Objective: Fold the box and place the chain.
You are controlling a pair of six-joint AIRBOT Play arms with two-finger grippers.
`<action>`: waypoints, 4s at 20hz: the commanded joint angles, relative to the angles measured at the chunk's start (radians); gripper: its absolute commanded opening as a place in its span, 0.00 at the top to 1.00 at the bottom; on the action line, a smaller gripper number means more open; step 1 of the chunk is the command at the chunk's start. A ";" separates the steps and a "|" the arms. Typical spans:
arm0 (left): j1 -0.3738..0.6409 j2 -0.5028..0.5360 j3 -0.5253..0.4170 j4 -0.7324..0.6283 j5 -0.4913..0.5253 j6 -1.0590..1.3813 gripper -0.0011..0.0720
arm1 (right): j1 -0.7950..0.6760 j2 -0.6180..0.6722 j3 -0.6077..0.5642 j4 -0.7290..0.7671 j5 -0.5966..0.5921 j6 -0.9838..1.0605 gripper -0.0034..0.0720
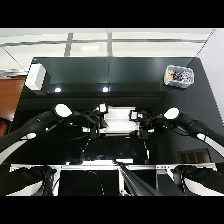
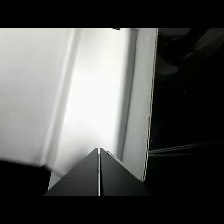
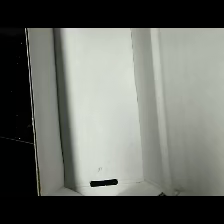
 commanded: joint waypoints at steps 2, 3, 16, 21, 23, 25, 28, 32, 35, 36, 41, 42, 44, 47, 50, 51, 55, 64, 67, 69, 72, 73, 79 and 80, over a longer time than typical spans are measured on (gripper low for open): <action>0.173 0.099 0.038 0.198 -0.179 -0.394 0.95 | 0.000 0.000 0.000 0.000 0.000 0.000 0.88; 0.233 0.127 0.038 0.239 -0.209 -0.478 0.95 | 0.000 0.000 0.000 0.000 0.000 0.000 0.88; 0.651 -0.054 -0.187 0.016 -0.357 -1.027 0.95 | 0.000 0.000 0.000 0.000 0.000 0.000 0.88; 0.454 -0.143 -0.173 -0.165 -0.288 -0.908 0.95 | 0.000 0.000 0.000 0.000 0.000 0.000 0.88; 0.393 -0.155 -0.138 -0.171 -0.292 -0.851 0.95 | 0.000 0.000 0.000 0.000 0.000 0.000 0.88; 0.363 -0.155 -0.098 -0.171 -0.310 -0.793 0.95 | 0.000 0.000 0.000 0.000 0.001 0.000 0.88; 0.366 -0.155 -0.045 -0.171 -0.342 -0.780 0.83 | 0.000 0.000 0.000 0.000 0.001 0.000 0.88; 0.352 -0.155 0.008 -0.164 -0.381 -0.789 0.07 | 0.000 0.000 0.000 0.000 0.001 0.000 0.88; 0.289 -0.155 0.034 -0.158 -0.359 -0.825 0.07 | 0.000 0.000 0.000 0.000 0.000 0.000 0.88; 0.260 -0.155 0.043 -0.151 -0.338 -0.850 0.07 | 0.000 0.000 0.000 0.000 0.000 0.000 0.88; 0.129 -0.155 0.110 -0.030 -0.256 -1.022 0.33 | 0.000 0.000 0.000 0.000 0.000 0.000 0.88; 0.108 -0.155 0.129 0.021 -0.246 -1.080 0.33 | 0.000 0.000 0.000 0.000 0.000 0.000 0.88; 0.070 -0.155 0.169 0.102 -0.238 -1.181 0.33 | 0.000 0.000 0.000 0.000 0.000 0.000 0.88; 0.013 -0.155 0.217 0.223 -0.222 -1.345 0.33 | 0.000 0.000 0.000 0.000 0.000 0.000 0.88; -0.049 -0.155 0.251 0.391 -0.199 -1.527 0.33 | 0.000 0.000 0.000 0.000 0.000 0.000 0.88; -0.068 -0.155 0.258 0.399 -0.193 -1.544 0.33 | 0.000 0.000 0.000 0.000 0.000 0.000 0.88; -0.094 -0.155 0.277 0.398 -0.202 -1.547 0.46 | 0.000 0.000 0.000 0.000 0.000 0.000 0.88; -0.125 -0.155 0.307 0.436 -0.226 -1.711 0.49 | 0.000 0.000 0.000 0.000 0.000 0.000 0.88; -0.157 -0.155 0.307 0.519 -0.235 -1.801 0.49 | 0.000 0.000 0.000 0.000 0.000 0.000 0.88; -0.176 -0.155 0.307 0.558 -0.243 -1.841 0.49 | 0.000 0.000 0.000 0.000 0.000 0.000 0.88; -0.203 -0.155 0.307 0.635 -0.242 -1.916 0.49 | 0.000 0.000 0.000 0.000 0.000 0.000 0.88; -0.204 -0.156 0.307 0.645 -0.242 -1.927 0.49 | 0.000 0.000 0.000 0.000 0.000 0.000 0.88; -0.208 -0.220 0.347 0.658 -0.275 -1.957 0.50 | 0.000 0.000 0.000 0.000 0.000 0.000 0.88; -0.214 -0.241 0.376 0.676 -0.289 -1.958 0.51 | 0.000 0.000 0.000 0.000 0.000 0.000 0.88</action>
